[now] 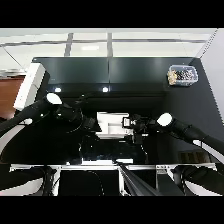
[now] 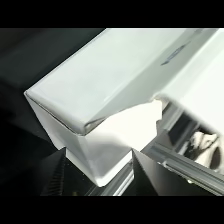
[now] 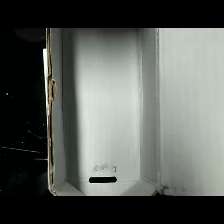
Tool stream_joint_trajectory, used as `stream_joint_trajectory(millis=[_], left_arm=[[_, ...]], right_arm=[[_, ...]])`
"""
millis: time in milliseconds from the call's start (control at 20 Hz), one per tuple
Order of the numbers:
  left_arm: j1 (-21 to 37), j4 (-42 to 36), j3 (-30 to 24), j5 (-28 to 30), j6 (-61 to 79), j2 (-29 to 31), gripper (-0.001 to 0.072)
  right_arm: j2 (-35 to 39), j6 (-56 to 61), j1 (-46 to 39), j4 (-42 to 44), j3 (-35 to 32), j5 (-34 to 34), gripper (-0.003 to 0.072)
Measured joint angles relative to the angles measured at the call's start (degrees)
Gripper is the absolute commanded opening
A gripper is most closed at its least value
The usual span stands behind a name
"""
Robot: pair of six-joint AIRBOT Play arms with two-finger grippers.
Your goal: Fold the box and place the chain.
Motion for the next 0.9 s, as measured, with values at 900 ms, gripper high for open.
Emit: stream_joint_trajectory(millis=[900], left_arm=[[-15.32,27.43,5.95,7.65,-36.92,-0.74,0.0364]], right_arm=[[0.00,0.02,0.00,0.02,0.00,0.00,0.0009]])
